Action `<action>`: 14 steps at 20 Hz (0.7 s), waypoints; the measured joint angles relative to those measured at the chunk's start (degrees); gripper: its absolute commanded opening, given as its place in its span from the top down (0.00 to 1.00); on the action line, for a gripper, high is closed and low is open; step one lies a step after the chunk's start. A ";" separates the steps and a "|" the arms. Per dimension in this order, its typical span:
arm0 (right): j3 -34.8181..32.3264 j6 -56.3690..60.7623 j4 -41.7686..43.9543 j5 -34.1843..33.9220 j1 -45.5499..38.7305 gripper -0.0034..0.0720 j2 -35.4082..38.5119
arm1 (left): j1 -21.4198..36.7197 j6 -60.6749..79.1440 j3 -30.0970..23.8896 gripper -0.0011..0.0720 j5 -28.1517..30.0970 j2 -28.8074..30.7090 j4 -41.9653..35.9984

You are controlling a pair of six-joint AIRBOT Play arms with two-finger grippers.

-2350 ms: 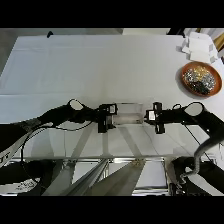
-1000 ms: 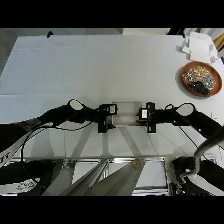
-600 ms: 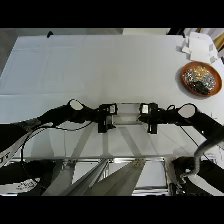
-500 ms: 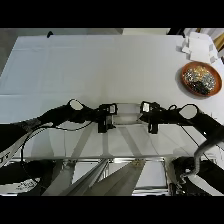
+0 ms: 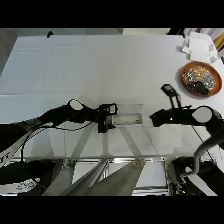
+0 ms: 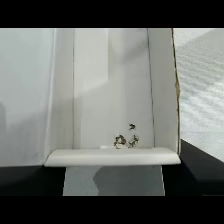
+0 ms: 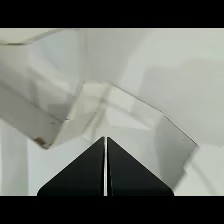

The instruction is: Fold the box and place the chain.

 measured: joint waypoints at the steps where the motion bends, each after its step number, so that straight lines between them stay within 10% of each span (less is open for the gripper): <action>1: 0.00 3.06 -0.39 0.42 -2.14 0.94 0.13 | 0.00 0.02 0.00 0.53 0.00 0.00 0.00; 14: 0.02 12.74 -1.62 -1.25 -13.66 0.94 -9.18 | 0.00 0.02 0.00 0.53 0.00 0.00 0.02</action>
